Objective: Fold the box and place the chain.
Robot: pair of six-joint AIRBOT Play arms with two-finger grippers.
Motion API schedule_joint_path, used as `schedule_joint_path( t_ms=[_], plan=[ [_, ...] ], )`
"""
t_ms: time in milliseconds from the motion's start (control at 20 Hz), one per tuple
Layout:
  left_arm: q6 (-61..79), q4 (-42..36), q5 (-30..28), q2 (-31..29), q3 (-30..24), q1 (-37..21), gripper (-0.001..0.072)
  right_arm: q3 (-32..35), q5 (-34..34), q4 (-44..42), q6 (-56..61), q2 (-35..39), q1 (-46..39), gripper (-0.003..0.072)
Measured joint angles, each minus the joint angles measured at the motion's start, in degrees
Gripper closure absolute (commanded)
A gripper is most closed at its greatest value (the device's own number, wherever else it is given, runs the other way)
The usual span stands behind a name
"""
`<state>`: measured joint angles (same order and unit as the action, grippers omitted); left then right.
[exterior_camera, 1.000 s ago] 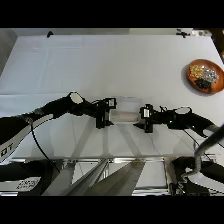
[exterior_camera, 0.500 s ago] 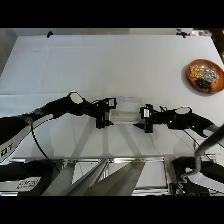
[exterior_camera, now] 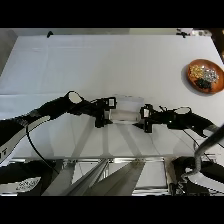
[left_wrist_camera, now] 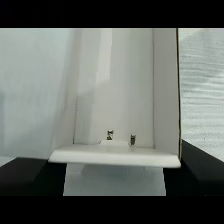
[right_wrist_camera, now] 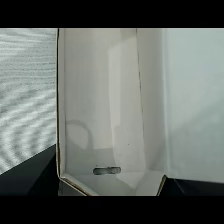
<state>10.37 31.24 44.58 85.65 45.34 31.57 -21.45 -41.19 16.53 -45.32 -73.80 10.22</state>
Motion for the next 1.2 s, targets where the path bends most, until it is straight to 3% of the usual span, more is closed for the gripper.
schedule_joint_path(
  t_ms=[1200],
  plan=[
    [0.2, 1.3, 0.0, 3.8, 0.1, 0.9, 0.0502, 0.0, -0.5, -0.3, 0.0, 0.0, 0.0, 0.0448]
  ],
)
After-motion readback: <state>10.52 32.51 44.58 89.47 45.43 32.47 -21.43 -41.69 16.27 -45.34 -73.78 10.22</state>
